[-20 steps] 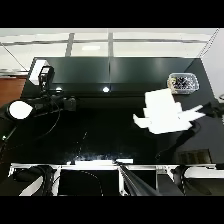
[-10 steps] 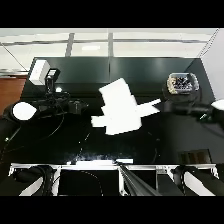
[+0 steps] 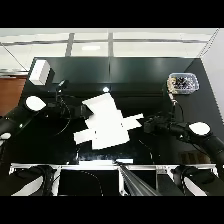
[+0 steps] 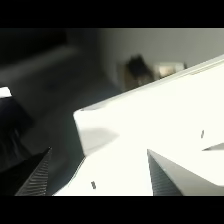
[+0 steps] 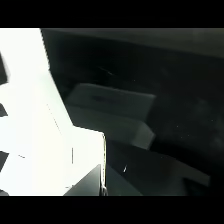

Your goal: Fold the box and place the chain.

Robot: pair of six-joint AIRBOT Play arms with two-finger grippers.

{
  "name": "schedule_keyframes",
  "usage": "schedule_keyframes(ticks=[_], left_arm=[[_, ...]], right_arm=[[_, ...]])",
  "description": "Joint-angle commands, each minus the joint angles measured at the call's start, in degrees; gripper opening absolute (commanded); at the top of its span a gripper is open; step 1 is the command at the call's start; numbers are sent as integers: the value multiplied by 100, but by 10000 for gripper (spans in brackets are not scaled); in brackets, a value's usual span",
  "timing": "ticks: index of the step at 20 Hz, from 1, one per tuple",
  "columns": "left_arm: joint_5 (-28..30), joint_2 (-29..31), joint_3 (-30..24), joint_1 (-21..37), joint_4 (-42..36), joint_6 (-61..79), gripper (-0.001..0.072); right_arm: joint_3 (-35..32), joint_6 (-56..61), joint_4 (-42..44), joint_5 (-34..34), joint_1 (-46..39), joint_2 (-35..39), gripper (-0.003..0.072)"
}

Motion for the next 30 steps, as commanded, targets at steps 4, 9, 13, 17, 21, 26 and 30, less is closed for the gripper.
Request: schedule_keyframes(ticks=[4, 9, 13, 17, 21, 26, 30], left_arm=[[-1469, -1058, 0, 463, -1410, 3112, 698], [-1762, -1591, 0, 503, -1620, 4120, 553], [-2116, -1971, 192, 503, -2039, 4857, 550], [-2616, -2422, 487, 505, -1537, 4981, 246], [-2605, -2514, 697, 505, -1241, 5014, 27], [-2710, -2509, 1084, 476, -1154, 5016, 24], [-2549, -2076, 1290, 66, -723, 5241, 20]], right_arm=[[-57, -17, 33, -212, 177, 42, 9], [-57, 90, 28, -122, 177, 42, 9], [-57, 92, 11, -136, 177, 42, 9], [-57, 92, 11, -166, 177, 42, 9], [-57, 90, -7, -173, 177, 42, 10], [138, 87, -811, -55, -26, 42, 644], [1060, 87, -2015, 826, -846, 42, 644]])
